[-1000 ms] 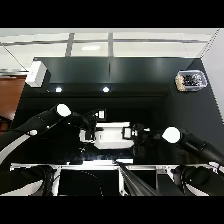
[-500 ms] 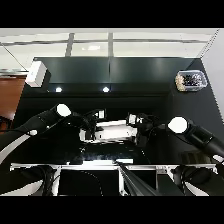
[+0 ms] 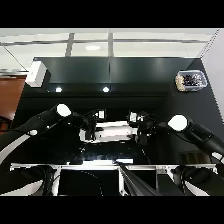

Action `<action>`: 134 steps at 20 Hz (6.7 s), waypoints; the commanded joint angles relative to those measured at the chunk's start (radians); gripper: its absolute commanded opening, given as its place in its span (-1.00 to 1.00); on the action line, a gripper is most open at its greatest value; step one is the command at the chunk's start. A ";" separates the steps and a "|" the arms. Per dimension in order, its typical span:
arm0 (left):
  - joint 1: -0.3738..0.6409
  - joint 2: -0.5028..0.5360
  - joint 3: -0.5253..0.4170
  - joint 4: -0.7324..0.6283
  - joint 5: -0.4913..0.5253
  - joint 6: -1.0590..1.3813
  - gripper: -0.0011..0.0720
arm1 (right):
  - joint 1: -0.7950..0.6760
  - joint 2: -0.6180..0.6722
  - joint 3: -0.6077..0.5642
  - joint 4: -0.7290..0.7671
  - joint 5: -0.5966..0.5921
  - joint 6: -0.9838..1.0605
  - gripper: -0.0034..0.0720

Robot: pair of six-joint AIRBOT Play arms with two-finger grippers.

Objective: Fold the box and place the chain.

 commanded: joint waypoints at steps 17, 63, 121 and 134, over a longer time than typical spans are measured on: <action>0.000 0.000 -0.001 0.000 0.000 0.000 -0.90 | 0.002 -0.187 -0.045 0.152 -0.021 -0.307 0.75; 0.060 0.298 -0.029 -0.127 -0.282 -0.842 -0.90 | 0.026 -0.201 -0.043 0.128 -0.053 -0.283 0.07; -0.092 0.122 -0.059 -0.002 -0.009 -0.331 -0.64 | 0.026 -0.201 -0.043 0.129 -0.064 -0.275 0.07; 0.037 0.327 0.032 0.389 -0.305 -0.804 -0.91 | 0.026 -0.201 -0.043 0.130 -0.064 -0.275 0.07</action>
